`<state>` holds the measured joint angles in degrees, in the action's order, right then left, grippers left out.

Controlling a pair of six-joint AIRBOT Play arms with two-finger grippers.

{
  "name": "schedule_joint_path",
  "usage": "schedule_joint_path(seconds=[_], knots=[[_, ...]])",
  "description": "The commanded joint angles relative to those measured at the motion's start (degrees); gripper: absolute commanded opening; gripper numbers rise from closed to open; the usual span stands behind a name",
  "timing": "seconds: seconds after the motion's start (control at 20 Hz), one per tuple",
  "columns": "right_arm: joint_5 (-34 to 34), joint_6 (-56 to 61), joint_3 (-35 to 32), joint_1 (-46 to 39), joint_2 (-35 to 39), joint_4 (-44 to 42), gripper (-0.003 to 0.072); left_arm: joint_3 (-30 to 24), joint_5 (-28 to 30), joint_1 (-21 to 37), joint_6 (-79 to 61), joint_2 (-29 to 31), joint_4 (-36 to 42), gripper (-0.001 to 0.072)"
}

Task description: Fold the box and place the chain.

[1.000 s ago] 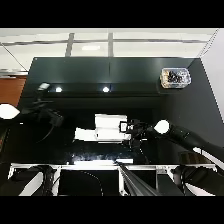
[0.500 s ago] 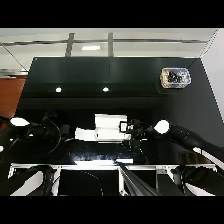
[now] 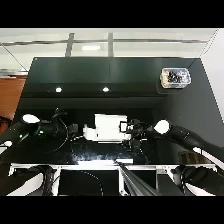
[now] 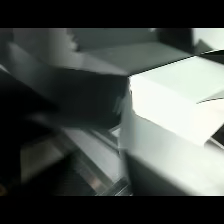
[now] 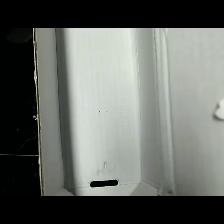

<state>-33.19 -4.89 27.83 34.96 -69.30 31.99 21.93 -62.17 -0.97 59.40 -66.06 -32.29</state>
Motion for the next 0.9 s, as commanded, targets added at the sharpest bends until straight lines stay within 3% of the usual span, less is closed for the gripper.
schedule_joint_path(seconds=[0.0, 0.15, 0.3, 0.6, 0.85], knots=[[0.0, 0.0, 0.0, 0.0, 0.0, 0.0, 0.0491, 2.4, -2.1, -0.4, -1.5, -0.2, 1.2, 0.0691], [0.0, 0.0, 0.0, 0.0, 0.0, 0.0, 0.0491, 4.5, -4.2, -1.2, -1.6, -0.2, 1.7, 0.0692], [0.0, 0.0, 0.0, 0.0, 0.0, 0.0, 0.0491, 5.8, -2.8, -5.6, -1.5, -0.1, 1.2, 0.069], [0.0, 0.0, 0.0, 0.0, 0.0, 0.0, 0.0491, 6.1, 11.9, -18.6, 6.8, -0.2, -0.9, 0.0687], [0.0, 0.0, 0.0, 0.0, 0.0, 0.0, 0.0491, 10.1, 14.6, -25.3, 22.2, -0.2, -15.0, 0.0669]])
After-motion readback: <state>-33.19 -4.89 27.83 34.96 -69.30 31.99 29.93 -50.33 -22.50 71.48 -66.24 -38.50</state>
